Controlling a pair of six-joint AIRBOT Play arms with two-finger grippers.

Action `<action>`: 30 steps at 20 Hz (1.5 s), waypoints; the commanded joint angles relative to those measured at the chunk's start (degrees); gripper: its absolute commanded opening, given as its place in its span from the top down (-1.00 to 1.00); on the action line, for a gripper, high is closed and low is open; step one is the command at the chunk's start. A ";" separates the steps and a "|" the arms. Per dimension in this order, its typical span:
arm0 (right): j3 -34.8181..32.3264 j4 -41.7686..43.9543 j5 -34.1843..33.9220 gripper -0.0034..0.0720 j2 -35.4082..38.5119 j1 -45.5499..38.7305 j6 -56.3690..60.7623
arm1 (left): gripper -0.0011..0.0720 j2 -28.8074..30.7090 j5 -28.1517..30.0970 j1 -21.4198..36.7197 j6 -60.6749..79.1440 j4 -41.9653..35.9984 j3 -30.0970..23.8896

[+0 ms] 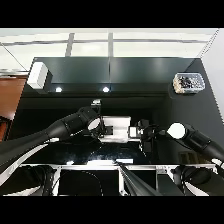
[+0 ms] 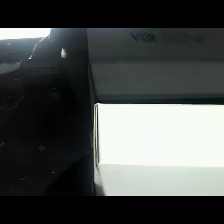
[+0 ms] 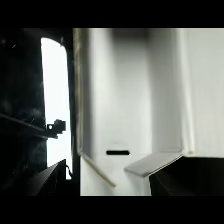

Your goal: Fold the box and place the chain.

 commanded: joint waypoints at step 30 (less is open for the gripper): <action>0.04 21.42 -7.72 0.43 -9.18 3.74 -5.01 | 0.91 0.00 -1.20 0.00 1.49 1.09 -0.02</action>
